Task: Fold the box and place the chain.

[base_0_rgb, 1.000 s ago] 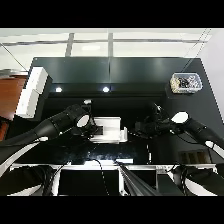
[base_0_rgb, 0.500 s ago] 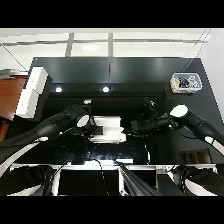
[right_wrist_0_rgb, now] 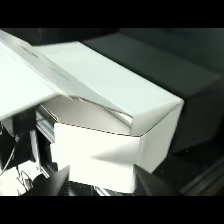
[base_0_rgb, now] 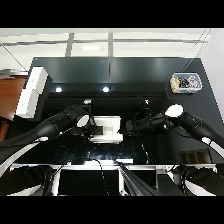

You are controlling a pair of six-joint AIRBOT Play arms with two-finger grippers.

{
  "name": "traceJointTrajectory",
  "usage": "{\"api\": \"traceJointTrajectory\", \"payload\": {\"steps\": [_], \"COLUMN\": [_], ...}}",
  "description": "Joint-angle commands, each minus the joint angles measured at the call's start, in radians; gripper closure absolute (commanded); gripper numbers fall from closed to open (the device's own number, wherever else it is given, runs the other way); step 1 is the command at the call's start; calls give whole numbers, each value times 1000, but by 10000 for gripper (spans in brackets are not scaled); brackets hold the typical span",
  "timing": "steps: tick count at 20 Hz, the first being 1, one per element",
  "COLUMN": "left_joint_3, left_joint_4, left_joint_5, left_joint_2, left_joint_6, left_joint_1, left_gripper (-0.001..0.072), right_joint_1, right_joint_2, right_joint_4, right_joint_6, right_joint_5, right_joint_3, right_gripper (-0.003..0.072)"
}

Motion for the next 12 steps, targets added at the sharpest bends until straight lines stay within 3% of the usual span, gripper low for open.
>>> {"api": "traceJointTrajectory", "payload": {"steps": [1,7,11,12], "left_joint_3": [0,0,0,0], "left_joint_4": [0,0,0,0], "left_joint_5": [-1,-1,0,0], "left_joint_2": [0,0,0,0], "left_joint_6": [0,0,0,0], "left_joint_1": [1,1,1,1], "left_gripper": [680,680,680,681], "right_joint_1": [24,130,155,159], "right_joint_2": [-1,-1,-1,-1], "right_joint_4": [-10,-138,-202,-205], "right_joint_6": [0,116,159,159], "right_joint_5": [-39,-170,-190,-194], "right_joint_3": [16,16,16,16], "right_gripper": [270,270,268,233]}}
